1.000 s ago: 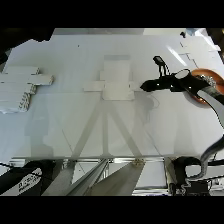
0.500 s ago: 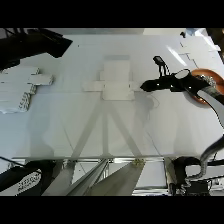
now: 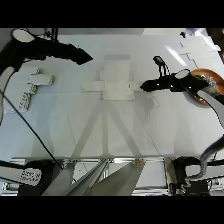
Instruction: Fold the box and place the chain.
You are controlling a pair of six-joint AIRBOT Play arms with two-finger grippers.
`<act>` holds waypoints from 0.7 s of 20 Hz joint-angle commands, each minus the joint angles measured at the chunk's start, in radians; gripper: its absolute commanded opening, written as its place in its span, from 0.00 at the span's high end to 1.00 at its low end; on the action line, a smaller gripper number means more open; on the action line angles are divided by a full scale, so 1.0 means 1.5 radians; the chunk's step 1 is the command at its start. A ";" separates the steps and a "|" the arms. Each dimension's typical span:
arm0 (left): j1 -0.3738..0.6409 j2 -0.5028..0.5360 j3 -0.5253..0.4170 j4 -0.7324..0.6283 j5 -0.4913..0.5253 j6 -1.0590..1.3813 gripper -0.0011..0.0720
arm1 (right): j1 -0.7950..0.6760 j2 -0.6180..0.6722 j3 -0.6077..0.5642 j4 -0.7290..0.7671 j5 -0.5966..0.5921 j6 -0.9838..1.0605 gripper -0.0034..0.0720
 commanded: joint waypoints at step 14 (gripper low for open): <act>-0.111 -0.226 0.165 0.098 0.070 -0.187 0.03 | 0.001 0.001 0.000 0.000 0.000 0.000 0.94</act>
